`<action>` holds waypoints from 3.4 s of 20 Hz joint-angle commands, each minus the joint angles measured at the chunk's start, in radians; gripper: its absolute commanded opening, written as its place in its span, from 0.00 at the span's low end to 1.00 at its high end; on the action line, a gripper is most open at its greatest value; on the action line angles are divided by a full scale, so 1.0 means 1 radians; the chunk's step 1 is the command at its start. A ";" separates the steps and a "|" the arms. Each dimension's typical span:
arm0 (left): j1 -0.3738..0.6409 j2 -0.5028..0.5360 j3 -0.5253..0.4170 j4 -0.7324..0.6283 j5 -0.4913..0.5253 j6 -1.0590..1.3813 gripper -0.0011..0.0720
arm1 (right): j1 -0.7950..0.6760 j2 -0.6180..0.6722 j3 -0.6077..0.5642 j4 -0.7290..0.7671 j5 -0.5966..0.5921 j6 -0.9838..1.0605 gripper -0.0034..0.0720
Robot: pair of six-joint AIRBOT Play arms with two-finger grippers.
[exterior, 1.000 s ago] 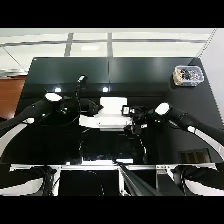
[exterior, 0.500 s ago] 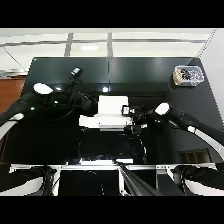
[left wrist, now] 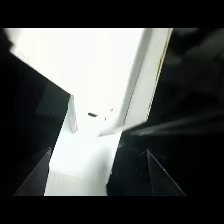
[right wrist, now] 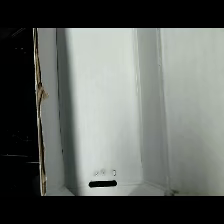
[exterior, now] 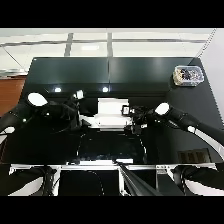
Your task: Fold the box and place the chain.
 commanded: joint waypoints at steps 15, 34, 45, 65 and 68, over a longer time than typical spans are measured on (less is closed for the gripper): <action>-0.158 -0.058 -0.030 -0.142 0.149 0.218 0.23 | 0.000 0.000 0.001 0.000 0.000 0.000 0.06; -0.167 -0.116 -0.031 -0.260 0.187 0.204 0.27 | 0.000 0.000 0.001 0.000 0.000 0.000 0.06; 0.204 0.111 -0.007 0.195 0.031 -0.806 0.05 | 0.000 0.000 0.001 0.000 0.000 0.000 0.06; 0.132 -0.303 0.091 -0.191 -0.289 -0.801 0.12 | 0.000 0.000 0.001 0.000 0.000 0.000 0.06; 0.129 -0.303 0.137 -0.193 -0.311 -0.811 0.86 | 0.000 0.000 0.001 0.000 0.000 0.000 0.06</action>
